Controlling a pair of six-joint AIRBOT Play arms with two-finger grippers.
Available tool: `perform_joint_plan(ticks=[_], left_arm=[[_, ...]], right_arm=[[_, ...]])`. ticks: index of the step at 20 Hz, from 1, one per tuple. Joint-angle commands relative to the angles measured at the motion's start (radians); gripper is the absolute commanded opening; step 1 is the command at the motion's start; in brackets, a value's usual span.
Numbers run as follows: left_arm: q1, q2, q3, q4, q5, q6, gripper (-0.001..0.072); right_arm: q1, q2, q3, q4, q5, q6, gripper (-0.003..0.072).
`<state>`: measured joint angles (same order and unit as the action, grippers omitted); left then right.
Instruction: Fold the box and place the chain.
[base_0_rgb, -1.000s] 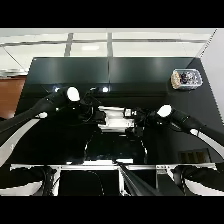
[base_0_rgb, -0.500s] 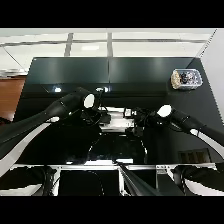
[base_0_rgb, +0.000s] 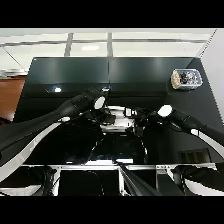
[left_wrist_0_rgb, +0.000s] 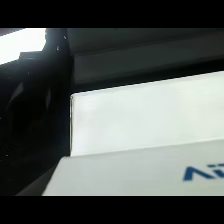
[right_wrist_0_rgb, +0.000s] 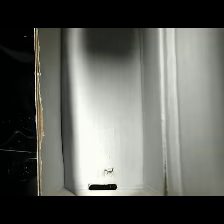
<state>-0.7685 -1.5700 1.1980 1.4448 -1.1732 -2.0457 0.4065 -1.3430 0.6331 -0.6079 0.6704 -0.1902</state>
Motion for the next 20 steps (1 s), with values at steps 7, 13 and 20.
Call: perform_joint_plan(ticks=[7,13,20], left_arm=[[-0.010,-0.016,0.005,0.039,0.001,-0.056,0.0035],[-0.009,-0.016,0.010,0.038,-0.010,-0.057,0.0136],[-0.009,-0.016,0.010,0.039,-0.032,-0.061,0.0224]], right_arm=[[0.001,0.000,0.000,0.001,0.000,0.000,0.0367],[0.001,0.000,-0.001,0.001,0.000,-0.001,0.0367],[0.001,0.000,-0.001,0.001,0.000,0.000,0.0367]])
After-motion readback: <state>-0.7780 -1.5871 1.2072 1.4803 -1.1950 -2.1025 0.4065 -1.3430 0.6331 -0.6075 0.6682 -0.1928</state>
